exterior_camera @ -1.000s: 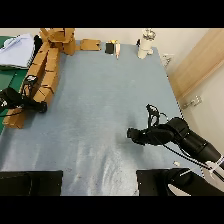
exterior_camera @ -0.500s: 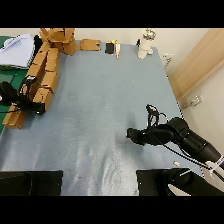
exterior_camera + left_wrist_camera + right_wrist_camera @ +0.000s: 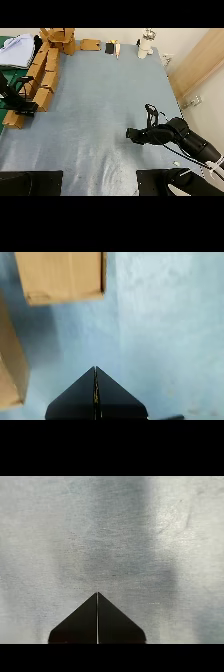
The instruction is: Fold the box.
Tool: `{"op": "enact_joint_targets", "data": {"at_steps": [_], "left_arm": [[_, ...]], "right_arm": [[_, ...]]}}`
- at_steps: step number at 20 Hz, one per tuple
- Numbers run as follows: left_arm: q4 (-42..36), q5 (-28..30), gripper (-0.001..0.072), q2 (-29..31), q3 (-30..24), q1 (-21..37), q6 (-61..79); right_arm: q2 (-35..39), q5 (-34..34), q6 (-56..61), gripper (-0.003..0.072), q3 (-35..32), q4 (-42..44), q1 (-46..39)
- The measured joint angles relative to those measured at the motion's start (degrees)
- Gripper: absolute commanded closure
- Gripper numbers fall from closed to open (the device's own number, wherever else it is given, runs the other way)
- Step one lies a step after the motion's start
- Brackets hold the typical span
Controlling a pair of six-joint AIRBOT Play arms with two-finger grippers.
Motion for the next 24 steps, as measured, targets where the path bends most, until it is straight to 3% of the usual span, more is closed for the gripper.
{"op": "enact_joint_targets", "data": {"at_steps": [2, 5, 9, 12, 17, 24], "left_arm": [[-1.79, -3.43, 0.0702, 1.86, 0.48, -2.08, -2.34], [-5.16, -4.07, 0.0702, 5.09, 1.01, -10.95, -6.93], [-9.01, 2.1, 0.0701, 4.87, 1.77, -26.45, -13.46], [-13.4, 8.26, 0.0701, 2.23, 2.01, -33.46, -16.41], [-18.4, 14.93, 0.0697, -0.66, 2.19, -37.07, -17.88], [-19.96, 17.09, 0.0697, -1.36, 2.23, -38.01, -18.25]], "right_arm": [[-0.68, 0.02, -0.87, 0.0683, 0.7, 0.02, -0.02], [-5.05, -0.11, -4.63, 0.0683, 5.38, 1.4, -1.29], [-15.93, -2.23, -12.13, 0.0683, 17.27, 4.57, -2.99], [-23.54, -3.63, -15.69, 0.0683, 25.18, 6.32, -3.43], [-29.9, -4.46, -19.43, 0.0682, 31.17, 8.94, -3.63], [-31.32, -4.81, -20.7, 0.0683, 32.54, 9.49, -3.69]]}}
